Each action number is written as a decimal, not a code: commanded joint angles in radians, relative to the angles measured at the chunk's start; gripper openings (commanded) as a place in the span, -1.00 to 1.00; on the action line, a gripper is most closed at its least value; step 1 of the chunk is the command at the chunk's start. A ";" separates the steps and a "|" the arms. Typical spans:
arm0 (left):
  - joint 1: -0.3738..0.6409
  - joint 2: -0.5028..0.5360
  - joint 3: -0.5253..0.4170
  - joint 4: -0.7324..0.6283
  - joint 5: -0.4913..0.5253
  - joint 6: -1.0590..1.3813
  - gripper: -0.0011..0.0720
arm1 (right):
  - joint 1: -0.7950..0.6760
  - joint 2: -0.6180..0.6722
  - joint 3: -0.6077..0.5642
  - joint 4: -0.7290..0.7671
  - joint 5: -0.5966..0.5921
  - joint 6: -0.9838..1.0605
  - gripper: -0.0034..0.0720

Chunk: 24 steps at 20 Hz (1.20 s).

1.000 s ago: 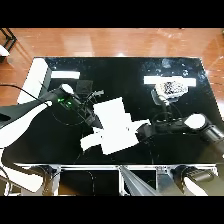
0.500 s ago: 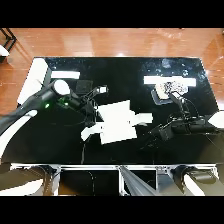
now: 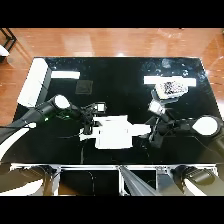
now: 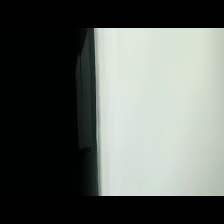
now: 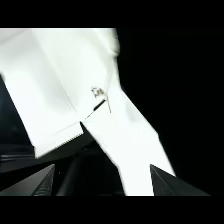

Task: Fold the box and place the chain.

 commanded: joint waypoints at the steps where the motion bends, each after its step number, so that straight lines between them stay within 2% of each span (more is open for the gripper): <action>1: -0.001 -0.040 0.043 0.066 -0.050 0.027 -0.90 | 0.095 -0.020 -0.053 -0.033 -0.105 -0.079 0.95; 3: -0.001 -0.078 0.079 0.101 -0.100 0.009 -0.90 | 0.114 -0.025 -0.086 -0.062 -0.118 -0.092 0.95; 7: -0.001 -0.096 0.085 0.101 -0.087 -0.052 -0.90 | 0.147 -0.025 -0.138 -0.080 -0.130 -0.163 0.95; 17: -0.009 -0.101 0.085 0.097 -0.042 -0.144 -0.91 | 0.287 -0.045 -0.194 -0.075 -0.364 -0.196 0.95; 19: -0.014 -0.101 0.085 0.098 -0.042 -0.144 -0.91 | 0.313 -0.061 -0.196 -0.072 -0.386 -0.196 0.95; 24: -0.020 -0.101 0.085 0.097 -0.042 -0.144 -0.90 | 0.412 -0.121 -0.196 -0.072 -0.529 -0.196 0.95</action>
